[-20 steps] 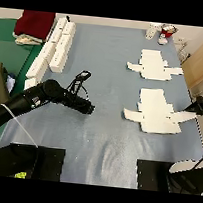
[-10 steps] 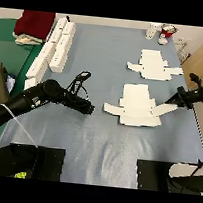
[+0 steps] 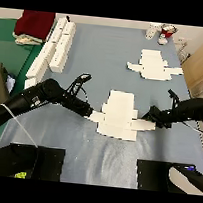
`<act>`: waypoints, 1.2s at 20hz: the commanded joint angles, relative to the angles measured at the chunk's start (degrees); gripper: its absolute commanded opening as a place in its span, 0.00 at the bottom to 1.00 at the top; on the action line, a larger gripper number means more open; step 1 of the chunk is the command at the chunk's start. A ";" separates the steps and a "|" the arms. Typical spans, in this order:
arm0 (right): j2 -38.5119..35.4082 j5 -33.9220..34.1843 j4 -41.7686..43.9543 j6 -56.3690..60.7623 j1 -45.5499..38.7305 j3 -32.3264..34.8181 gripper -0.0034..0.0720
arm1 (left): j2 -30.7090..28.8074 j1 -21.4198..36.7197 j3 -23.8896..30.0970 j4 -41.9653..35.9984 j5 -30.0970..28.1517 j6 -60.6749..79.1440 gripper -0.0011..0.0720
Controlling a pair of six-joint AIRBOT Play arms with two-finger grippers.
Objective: Fold the box.
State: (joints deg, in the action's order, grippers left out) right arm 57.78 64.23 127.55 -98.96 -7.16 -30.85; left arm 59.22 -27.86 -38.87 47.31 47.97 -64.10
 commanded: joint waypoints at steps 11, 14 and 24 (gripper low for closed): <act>-3.10 0.48 1.31 -2.97 6.86 4.02 0.05 | 0.04 0.07 -0.07 -2.62 1.16 -0.50 0.07; -4.26 -0.28 2.51 -9.73 8.90 4.04 0.05 | 0.04 0.09 -0.24 -2.78 2.23 -3.02 0.64; -24.76 -9.73 2.43 -14.01 19.30 15.02 0.05 | 5.44 14.34 -2.93 -8.70 8.59 5.40 0.51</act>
State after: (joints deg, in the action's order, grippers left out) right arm 37.26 57.71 129.93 -112.29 10.28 -18.00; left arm 61.87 -17.47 -41.52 42.98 54.28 -64.05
